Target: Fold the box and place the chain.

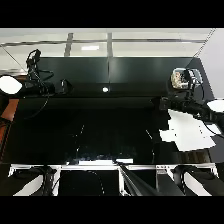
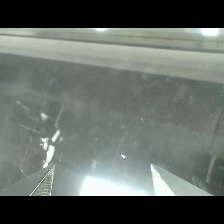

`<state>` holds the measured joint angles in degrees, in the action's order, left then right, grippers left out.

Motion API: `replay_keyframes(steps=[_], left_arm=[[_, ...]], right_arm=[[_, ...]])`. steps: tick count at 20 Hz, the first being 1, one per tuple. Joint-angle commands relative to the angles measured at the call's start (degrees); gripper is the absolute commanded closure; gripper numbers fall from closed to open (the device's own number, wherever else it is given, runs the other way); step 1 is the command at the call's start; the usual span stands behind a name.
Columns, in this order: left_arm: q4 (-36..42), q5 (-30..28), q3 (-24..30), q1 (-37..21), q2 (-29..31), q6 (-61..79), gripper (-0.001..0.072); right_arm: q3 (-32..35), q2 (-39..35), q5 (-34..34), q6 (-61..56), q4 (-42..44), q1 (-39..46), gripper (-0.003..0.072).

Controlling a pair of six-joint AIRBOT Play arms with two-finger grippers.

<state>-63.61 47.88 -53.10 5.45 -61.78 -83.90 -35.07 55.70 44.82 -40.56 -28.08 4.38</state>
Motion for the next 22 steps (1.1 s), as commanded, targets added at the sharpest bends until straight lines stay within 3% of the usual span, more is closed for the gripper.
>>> replay_keyframes(steps=[1,3,5,7,10,13,15,19,22], left_arm=[[-0.4,-1.5,0.0,0.0,-0.1,0.1,0.0009],[-0.4,1.5,0.0,0.0,-0.1,0.1,0.0009],[-0.4,4.4,0.0,0.0,-0.2,0.1,0.001],[-0.5,7.0,0.1,0.0,-0.4,0.1,0.0011],[-2.4,7.5,0.1,0.1,-1.8,0.1,-0.001],[-2.4,8.2,0.1,0.2,-5.0,0.1,-0.0011],[-2.3,8.6,0.1,0.2,-6.9,-0.2,-0.001],[-2.4,8.9,0.1,0.0,-7.5,-3.9,-0.0009],[-2.4,9.2,0.1,0.0,-7.6,-5.3,-0.0007]], right_arm=[[-5.0,0.1,-5.2,-4.3,-6.6,1.6,-0.0034],[-13.4,1.4,-9.6,-15.0,-26.5,5.2,-0.0034],[-22.7,5.1,-8.9,-27.5,-48.3,12.2,-0.0034],[-30.8,10.8,-4.0,-36.0,-56.4,22.1,-0.0034],[-41.1,20.9,10.3,-35.4,-54.9,35.7,-0.0034],[-46.0,29.0,24.5,-28.2,-51.3,43.6,-0.0034],[-46.6,32.5,28.5,-24.2,-49.2,47.6,-0.0034],[-46.6,38.2,35.8,-11.6,-36.6,54.1,-0.0034],[-44.9,39.3,37.0,-2.3,-35.8,54.4,-0.0034]])
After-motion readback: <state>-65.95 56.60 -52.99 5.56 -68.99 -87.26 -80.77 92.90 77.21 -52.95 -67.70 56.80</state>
